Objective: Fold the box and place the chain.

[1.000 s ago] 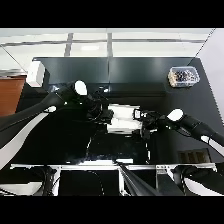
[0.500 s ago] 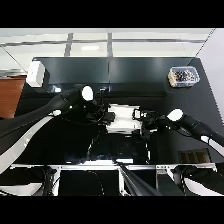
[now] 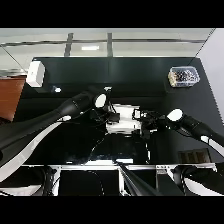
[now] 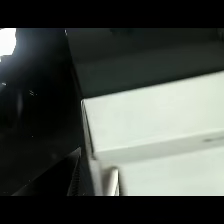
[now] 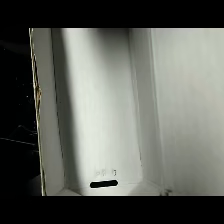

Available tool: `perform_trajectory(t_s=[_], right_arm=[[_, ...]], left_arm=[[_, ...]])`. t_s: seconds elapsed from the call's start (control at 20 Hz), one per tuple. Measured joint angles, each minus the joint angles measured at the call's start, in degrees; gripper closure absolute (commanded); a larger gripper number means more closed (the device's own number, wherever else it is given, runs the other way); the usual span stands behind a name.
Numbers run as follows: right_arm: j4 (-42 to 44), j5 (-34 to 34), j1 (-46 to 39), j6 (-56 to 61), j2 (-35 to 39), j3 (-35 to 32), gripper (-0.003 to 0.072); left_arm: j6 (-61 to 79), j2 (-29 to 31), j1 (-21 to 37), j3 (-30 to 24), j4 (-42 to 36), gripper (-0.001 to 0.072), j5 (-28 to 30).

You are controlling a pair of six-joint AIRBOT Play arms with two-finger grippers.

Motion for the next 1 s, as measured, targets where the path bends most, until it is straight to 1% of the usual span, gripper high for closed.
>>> perform_trajectory(t_s=[0.15, 0.4, 0.65, 1.0], right_arm=[[-0.02, 0.02, 0.0, 0.0, 0.0, 0.0, 0.0376], [-0.02, 0.04, 0.0, -0.02, 0.0, 0.0, 0.0376], [-0.02, 0.04, 0.0, -0.02, 0.0, 0.0, 0.0377], [-0.02, 0.07, 0.0, 0.0, 0.0, 0.0, 0.0376]], left_arm=[[-4.48, -0.44, -1.36, 1.03, 2.47, 0.0439, -0.61], [-9.79, -0.83, -2.12, 1.57, 5.07, 0.0439, -3.34], [-12.24, -1.88, -2.29, 1.99, 5.35, 0.044, -3.89], [-13.16, -3.93, -2.99, 4.57, 5.22, 0.044, -4.59]])
